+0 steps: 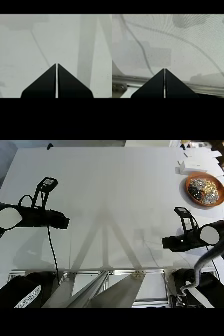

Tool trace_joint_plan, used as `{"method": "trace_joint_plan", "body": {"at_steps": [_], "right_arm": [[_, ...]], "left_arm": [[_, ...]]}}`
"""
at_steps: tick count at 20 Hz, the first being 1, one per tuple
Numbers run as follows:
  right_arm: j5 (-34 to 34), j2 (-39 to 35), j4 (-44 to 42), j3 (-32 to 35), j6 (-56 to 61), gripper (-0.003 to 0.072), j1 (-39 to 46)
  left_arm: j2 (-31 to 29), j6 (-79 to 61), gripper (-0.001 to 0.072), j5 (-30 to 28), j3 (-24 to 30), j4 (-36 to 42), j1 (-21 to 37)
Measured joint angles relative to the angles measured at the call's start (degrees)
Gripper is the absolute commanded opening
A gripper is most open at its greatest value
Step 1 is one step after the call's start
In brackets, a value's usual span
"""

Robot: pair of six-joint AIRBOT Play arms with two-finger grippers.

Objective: Fold the box and place the chain.

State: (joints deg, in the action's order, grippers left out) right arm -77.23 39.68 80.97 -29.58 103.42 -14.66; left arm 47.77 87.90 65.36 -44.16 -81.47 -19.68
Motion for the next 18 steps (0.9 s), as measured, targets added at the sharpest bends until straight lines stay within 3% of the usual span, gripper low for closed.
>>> {"method": "trace_joint_plan", "body": {"at_steps": [12,15,18], "right_arm": [[1.66,0.0,0.52,0.0,-0.2,0.002,0.0],[2.99,0.04,4.63,-0.11,0.11,0.002,0.28],[2.03,0.96,14.49,-1.79,1.38,0.002,4.83]], "left_arm": [[0.0,0.0,0.0029,0.02,0.0,0.0,0.0],[0.0,0.0,0.0029,0.0,0.0,0.0,0.0],[0.0,0.0,0.0029,0.0,0.0,0.0,0.0]]}}
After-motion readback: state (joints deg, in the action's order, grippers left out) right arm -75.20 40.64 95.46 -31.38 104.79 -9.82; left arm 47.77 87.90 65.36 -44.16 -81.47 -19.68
